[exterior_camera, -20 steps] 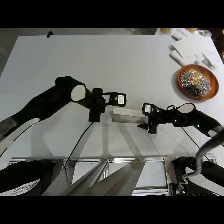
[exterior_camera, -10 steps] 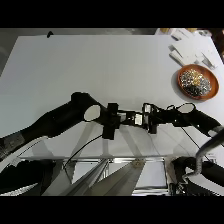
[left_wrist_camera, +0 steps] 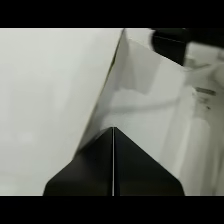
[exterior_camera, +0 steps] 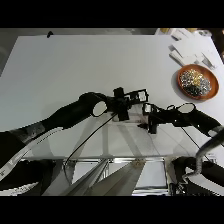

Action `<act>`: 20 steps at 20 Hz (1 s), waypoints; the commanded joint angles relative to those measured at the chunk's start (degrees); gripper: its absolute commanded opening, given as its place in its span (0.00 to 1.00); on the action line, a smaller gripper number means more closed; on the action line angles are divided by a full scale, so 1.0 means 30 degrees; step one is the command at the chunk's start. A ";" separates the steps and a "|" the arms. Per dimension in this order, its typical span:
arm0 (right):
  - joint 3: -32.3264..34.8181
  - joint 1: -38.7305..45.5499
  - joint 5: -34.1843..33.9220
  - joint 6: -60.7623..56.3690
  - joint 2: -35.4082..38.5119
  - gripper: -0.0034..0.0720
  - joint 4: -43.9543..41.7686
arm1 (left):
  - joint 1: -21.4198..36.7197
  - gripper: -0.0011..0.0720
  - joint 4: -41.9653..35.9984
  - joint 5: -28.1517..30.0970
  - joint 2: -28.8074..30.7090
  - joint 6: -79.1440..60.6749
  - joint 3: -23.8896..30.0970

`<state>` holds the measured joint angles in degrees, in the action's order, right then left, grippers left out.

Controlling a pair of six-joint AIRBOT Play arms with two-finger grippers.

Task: Fold the box and place the chain.

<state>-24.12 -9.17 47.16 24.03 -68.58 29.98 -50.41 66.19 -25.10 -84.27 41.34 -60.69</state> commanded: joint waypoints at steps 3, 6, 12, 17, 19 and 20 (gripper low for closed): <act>-0.0007 0.0000 0.0007 0.0007 0.0000 0.57 0.0044 | 0.0758 0.03 -0.0437 0.1566 -0.1625 0.2856 0.0007; -0.0015 0.0000 0.0007 0.0007 0.0000 0.57 0.0044 | 0.0758 0.03 -0.0816 0.0962 -0.1814 0.3089 0.0007; -0.0007 0.0000 0.0007 0.0007 0.0000 0.57 0.0044 | 0.1290 0.02 -0.0568 -0.1887 0.0845 0.3089 0.0007; -0.0015 0.0000 0.0015 0.0007 0.0000 0.57 0.0044 | 0.1821 0.03 0.1938 -0.8998 0.2936 0.3002 0.0029; -0.0007 0.0000 0.0007 0.0007 0.0000 0.57 0.0044 | 0.2157 0.04 0.2324 -0.9923 0.2914 0.2594 0.0867; -0.0015 0.0000 0.0007 0.0007 0.0000 0.57 0.0044 | 0.2302 0.06 0.2237 -0.9588 0.2914 0.1945 0.1537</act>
<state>-24.12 -9.17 47.18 24.10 -68.58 30.22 -44.66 70.83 -47.55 -76.55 49.80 -58.92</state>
